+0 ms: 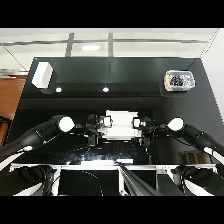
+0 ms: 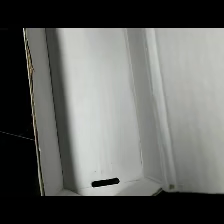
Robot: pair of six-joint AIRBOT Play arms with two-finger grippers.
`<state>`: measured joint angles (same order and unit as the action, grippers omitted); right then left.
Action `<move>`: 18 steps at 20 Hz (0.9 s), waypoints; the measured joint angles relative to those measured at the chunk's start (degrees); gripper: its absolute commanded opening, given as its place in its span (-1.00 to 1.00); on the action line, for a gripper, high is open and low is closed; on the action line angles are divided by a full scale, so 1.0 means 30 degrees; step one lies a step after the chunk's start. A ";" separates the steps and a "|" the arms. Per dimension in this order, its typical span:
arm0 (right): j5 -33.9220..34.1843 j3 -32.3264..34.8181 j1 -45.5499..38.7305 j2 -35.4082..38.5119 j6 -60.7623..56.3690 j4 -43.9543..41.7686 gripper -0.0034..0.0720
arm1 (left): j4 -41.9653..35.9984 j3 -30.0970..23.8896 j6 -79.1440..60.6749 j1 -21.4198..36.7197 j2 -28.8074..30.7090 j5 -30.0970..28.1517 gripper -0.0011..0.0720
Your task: Fold the box and place the chain.
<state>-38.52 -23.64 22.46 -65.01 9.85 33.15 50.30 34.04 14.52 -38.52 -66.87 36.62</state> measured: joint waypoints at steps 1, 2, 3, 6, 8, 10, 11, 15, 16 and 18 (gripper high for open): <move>0.0000 0.0000 0.0000 0.0000 0.0000 -0.0007 0.32 | -0.0321 0.0051 -0.0015 -0.0044 -0.0044 0.0000 -0.42; 0.0000 0.0000 0.0000 0.0000 0.0000 0.0000 0.32 | -0.0678 0.0073 -0.0036 -0.0073 -0.0087 0.0022 -0.42; 0.0000 0.0000 0.0000 0.0000 0.0000 -0.0007 0.32 | -0.1115 0.0102 -0.0066 -0.0087 -0.0109 0.0022 -0.42; -0.0007 0.0000 0.0000 0.0000 0.0007 0.0015 0.32 | -0.2637 0.0146 -0.0066 -0.0124 -0.0313 0.0015 -0.42; -0.0007 0.0000 0.0000 0.0000 0.0015 0.0015 0.32 | -0.3730 0.0153 -0.0066 -0.0138 -0.0721 -0.0022 -0.43; -0.0007 0.0000 0.0000 0.0000 0.0007 0.0015 0.32 | -0.4583 0.0153 -0.0219 -0.0138 -0.1137 -0.0080 -0.42; -0.0007 0.0000 0.0000 0.0000 0.0007 0.0015 0.32 | -0.4881 0.0153 -0.0240 -0.0138 -0.1275 -0.0095 -0.43; -0.0044 0.0000 0.0000 0.0007 0.0029 0.0022 0.32 | -0.5362 0.0160 -0.0372 -0.0138 -0.1530 -0.0182 0.15; -0.0044 0.0000 0.0000 0.0007 0.0022 0.0022 0.32 | -0.5370 0.0160 -0.0364 -0.0131 -0.1552 -0.0204 -0.26; -0.0036 0.0000 0.0000 0.0000 0.0000 0.0015 0.32 | -0.5421 0.0160 -0.0423 -0.0138 -0.1588 -0.0036 -0.33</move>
<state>-38.63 -23.64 22.46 -65.01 9.85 33.19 34.04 34.52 13.26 -38.94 -71.64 36.51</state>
